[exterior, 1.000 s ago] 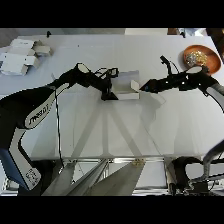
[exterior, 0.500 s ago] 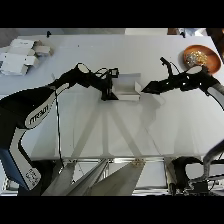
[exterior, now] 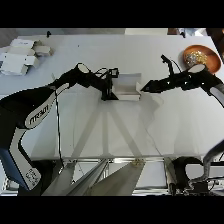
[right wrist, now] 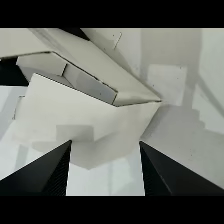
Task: Fold the box and place the chain.
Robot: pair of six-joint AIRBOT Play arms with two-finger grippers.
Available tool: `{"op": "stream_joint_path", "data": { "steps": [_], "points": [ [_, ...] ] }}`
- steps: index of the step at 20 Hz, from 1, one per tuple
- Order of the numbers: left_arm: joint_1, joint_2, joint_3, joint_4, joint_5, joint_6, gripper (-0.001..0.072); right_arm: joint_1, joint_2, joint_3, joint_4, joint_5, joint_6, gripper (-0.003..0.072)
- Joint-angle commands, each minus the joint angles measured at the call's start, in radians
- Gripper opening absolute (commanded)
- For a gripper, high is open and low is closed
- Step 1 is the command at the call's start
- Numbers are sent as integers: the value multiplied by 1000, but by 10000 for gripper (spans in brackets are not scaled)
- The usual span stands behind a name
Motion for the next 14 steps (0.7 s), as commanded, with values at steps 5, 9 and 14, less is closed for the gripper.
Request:
{"op": "stream_joint_path", "data": {
  "steps": [5,9,14],
  "points": [
    [1,0,0,0,0,0,378,90,2,1,4,-130,0,479],
    [1,0,0,0,0,0,378,142,2,1,-58,-174,74,479],
    [1,0,0,0,0,0,378,180,2,12,-240,-220,264,478]
  ]
}}
